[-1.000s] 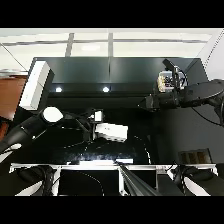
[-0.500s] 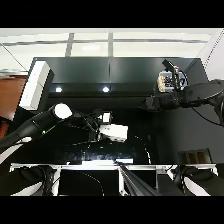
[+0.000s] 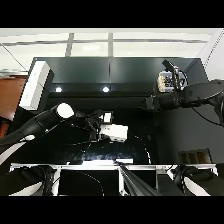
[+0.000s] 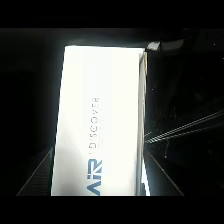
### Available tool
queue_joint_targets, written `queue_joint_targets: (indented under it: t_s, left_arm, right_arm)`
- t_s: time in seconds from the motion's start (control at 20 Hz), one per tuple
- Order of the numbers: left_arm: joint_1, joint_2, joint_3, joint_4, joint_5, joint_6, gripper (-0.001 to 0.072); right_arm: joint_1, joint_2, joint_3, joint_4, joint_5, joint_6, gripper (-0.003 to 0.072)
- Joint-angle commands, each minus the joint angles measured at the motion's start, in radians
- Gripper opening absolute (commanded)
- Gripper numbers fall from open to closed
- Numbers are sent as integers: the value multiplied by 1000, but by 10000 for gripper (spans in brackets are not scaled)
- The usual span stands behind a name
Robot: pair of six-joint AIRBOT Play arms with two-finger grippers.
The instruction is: Fold the box and place the chain.
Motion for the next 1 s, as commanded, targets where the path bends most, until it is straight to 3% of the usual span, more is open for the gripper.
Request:
queue_joint_targets:
  t_s: [0.0, 0.4, 0.45, 0.5, 0.55, 0.6, 0.8, 0.95]
  left_arm:
    - [0, -15, 1, -3, 6, -1, 716]
    - [-5, -100, 1, -25, 3, -18, 716]
    - [-5, -102, 1, -24, 3, -34, 686]
    - [-4, -100, 1, -21, 3, -60, 543]
    - [-1, -90, 1, 2, -2, -87, 303]
    - [2, -73, 2, 41, -10, -124, 184]
    - [55, 77, 3, 283, -45, -411, 163]
    - [179, 234, 0, 487, -140, -708, 163]
  right_arm:
    - [0, 1, 0, -1, 0, 0, 27]
    - [0, 1, 0, -18, 3, 1, 27]
    - [0, 1, 0, -18, 2, 1, 27]
    - [0, 1, 0, -20, 1, 0, 26]
    - [0, 1, 0, -26, 2, 0, 27]
    - [-1, 1, 0, -26, 3, 0, 27]
    - [-53, 1, 1, -26, 1, 0, 27]
    - [-98, 1, 1, -26, 0, -6, 27]
